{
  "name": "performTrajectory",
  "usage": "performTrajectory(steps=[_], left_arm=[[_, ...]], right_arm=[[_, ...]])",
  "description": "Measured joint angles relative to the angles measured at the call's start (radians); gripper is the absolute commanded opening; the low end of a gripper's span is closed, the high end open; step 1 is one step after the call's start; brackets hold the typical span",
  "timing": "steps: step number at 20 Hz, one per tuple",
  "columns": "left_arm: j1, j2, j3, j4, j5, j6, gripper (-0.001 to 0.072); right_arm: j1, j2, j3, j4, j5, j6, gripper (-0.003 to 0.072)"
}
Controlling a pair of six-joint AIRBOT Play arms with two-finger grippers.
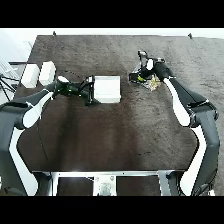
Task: Fold the box and place the chain.
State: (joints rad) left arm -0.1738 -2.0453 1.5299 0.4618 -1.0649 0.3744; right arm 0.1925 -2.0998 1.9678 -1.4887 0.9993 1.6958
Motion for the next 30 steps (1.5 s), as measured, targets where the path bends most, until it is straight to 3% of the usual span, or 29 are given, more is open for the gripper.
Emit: performTrajectory(steps=[2, 11, 20, 23, 30], left_arm=[[0.000, 0.000, 0.000, 0.000, 0.000, 0.000, 0.0628], [0.000, 0.000, 0.000, 0.000, 0.000, 0.000, 0.0628], [0.000, 0.000, 0.000, 0.000, 0.000, 0.000, 0.0628], [0.000, 0.000, 0.000, 0.000, 0.000, 0.000, 0.0628], [0.000, 0.000, 0.000, 0.000, 0.000, 0.000, 0.0627]], right_arm=[[-0.001, 0.006, 0.004, 0.011, 0.001, 0.004, 0.0270], [-0.020, 0.068, 0.087, 0.065, -0.034, -0.016, 0.0277], [-0.044, 0.051, 0.057, 0.072, -0.053, -0.020, 0.0261], [-0.045, 0.036, 0.054, 0.058, -0.031, -0.022, 0.0230], [-0.042, 0.007, 0.054, 0.040, 0.012, -0.031, 0.0236]])
